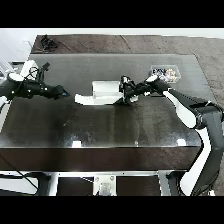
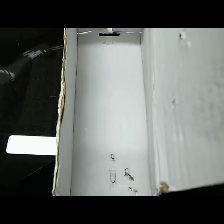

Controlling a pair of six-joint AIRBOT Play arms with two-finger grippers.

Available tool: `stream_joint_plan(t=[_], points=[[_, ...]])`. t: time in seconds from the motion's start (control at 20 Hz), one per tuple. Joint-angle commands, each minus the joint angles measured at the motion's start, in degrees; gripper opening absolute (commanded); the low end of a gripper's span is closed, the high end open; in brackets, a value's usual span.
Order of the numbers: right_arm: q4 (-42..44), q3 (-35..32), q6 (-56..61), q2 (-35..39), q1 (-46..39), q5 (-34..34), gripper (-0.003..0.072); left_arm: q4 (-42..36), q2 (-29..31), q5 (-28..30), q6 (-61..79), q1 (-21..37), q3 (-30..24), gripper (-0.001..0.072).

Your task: Fold the box and place the chain.

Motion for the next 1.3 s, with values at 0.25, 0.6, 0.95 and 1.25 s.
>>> stream_joint_plan(t=[0.25, 0.6, 0.95, 1.25], points=[[-0.02, -0.02, 0.02, -0.04, 0.02, 0.02, 0.0508, 3.65, -0.09, 4.70, -9.05, -1.97, -0.50, 0.0021], [0.00, -0.02, 0.02, -0.04, 0.02, 0.02, 0.0508, 5.25, -2.95, 8.44, -12.37, -1.97, -0.76, 0.0020], [0.00, -0.02, 0.02, -0.04, 0.02, 0.02, 0.0508, -3.04, -9.81, 8.28, -9.44, -5.11, -0.61, 0.0021], [0.00, -0.02, 0.02, -0.04, 0.02, 0.02, 0.0508, -10.08, -11.76, 9.79, -9.09, -10.32, -0.04, 0.0020]])
